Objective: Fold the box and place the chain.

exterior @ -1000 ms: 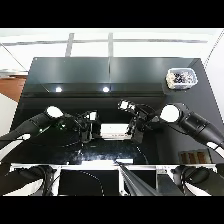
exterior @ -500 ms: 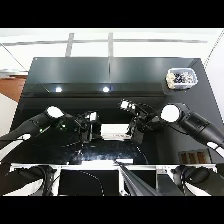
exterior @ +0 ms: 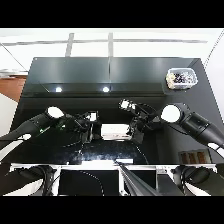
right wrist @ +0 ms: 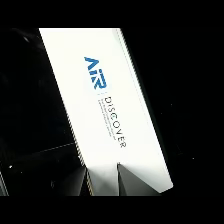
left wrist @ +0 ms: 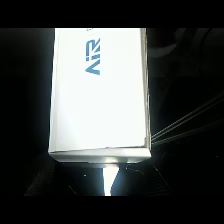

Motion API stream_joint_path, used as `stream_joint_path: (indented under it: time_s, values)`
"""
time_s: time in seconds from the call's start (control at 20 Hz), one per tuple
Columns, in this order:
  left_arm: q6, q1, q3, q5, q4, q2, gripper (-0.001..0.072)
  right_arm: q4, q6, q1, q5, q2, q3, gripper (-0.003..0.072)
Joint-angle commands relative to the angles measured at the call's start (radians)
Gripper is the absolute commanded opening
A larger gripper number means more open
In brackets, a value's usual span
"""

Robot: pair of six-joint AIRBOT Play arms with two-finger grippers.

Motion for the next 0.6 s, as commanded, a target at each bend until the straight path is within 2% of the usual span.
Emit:
stream_joint_path:
  time_s: [0.0,0.5,0.55]
  values:
    - [0.001,0.0,0.0,0.0,0.001,-0.001,0.0408,-0.019,0.005,0.0,-0.009,0.0,-0.005,0.0208]
    - [0.001,0.0,0.0,0.0,0.001,-0.001,0.0408,-0.012,0.011,0.001,-0.008,-0.009,-0.015,0.0213]
    - [0.001,0.0,0.0,0.0,0.001,-0.001,0.0407,-0.011,0.016,0.001,-0.008,-0.009,-0.015,0.0356]
